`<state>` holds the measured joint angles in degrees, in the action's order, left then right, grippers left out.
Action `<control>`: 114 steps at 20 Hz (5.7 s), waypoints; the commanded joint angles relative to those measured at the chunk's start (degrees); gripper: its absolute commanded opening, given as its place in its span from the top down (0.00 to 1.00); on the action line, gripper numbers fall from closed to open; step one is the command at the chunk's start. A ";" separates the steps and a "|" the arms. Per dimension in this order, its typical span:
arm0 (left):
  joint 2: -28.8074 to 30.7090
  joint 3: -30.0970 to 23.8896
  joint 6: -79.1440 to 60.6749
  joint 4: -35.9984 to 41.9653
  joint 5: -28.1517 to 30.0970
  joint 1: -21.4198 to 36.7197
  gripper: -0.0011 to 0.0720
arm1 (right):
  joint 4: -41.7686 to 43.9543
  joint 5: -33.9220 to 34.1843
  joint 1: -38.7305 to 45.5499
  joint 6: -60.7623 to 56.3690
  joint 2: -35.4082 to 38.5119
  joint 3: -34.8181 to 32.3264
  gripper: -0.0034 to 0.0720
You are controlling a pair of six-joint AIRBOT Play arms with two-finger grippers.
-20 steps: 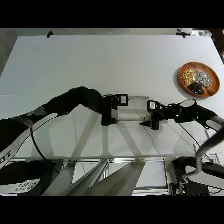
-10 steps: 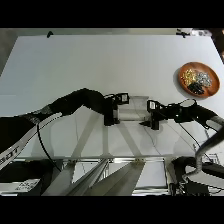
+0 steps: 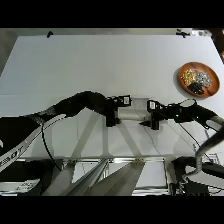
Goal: Fold the box and place the chain.
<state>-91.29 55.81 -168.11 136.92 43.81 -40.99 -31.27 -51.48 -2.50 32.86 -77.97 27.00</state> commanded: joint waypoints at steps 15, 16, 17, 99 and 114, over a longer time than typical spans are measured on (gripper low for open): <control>-0.37 -1.84 0.13 0.87 1.38 0.85 0.48 | 0.00 0.00 -0.04 0.00 0.00 0.00 0.41; -0.37 -1.84 0.13 0.87 1.40 0.76 0.48 | 0.00 0.00 -0.04 0.00 0.00 0.00 0.41; -0.37 -1.84 0.11 0.72 1.36 0.59 0.49 | 0.00 0.00 -0.04 0.00 0.00 0.00 0.41; 2.14 -1.79 3.21 -13.73 1.70 -0.83 0.50 | -15.47 0.48 4.02 -9.84 25.57 0.02 0.10; 3.26 -1.77 7.85 -17.40 1.40 -0.90 0.50 | -18.21 -6.67 0.96 -19.50 22.91 -0.02 0.29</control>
<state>-88.07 53.98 -160.38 119.79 45.36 -41.89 -48.60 -55.13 -1.48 17.58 -54.96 26.98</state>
